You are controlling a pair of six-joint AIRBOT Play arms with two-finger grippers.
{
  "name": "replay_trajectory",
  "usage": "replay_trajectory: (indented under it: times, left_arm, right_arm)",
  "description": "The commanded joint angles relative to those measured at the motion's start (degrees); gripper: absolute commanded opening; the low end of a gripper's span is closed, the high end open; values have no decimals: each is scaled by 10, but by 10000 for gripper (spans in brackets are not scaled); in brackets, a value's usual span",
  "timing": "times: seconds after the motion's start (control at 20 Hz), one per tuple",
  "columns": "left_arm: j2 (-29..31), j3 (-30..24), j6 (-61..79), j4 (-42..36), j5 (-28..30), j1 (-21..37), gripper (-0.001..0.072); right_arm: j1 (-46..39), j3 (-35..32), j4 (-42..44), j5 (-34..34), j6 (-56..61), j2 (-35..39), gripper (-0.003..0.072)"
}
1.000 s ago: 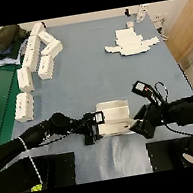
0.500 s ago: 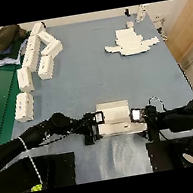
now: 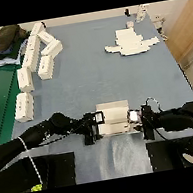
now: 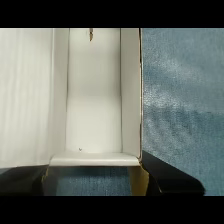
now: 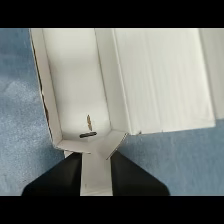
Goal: Fold the box.
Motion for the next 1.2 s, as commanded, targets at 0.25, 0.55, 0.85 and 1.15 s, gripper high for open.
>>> replay_trajectory:
  times: [0.25,0.55,0.85,1.15]
  left_arm:
    - [0,0,0,0,0,0,509]
    - [0,0,0,0,0,0,509]
    - [0,0,0,0,0,0,509]
    - [0,0,0,0,0,0,509]
  right_arm:
    - [1,-1,79,45,-76,-33,100]
    - [1,-1,114,76,-132,-69,85]
    - [0,-1,114,75,-129,-73,622]
    - [0,0,99,33,-87,-59,443]
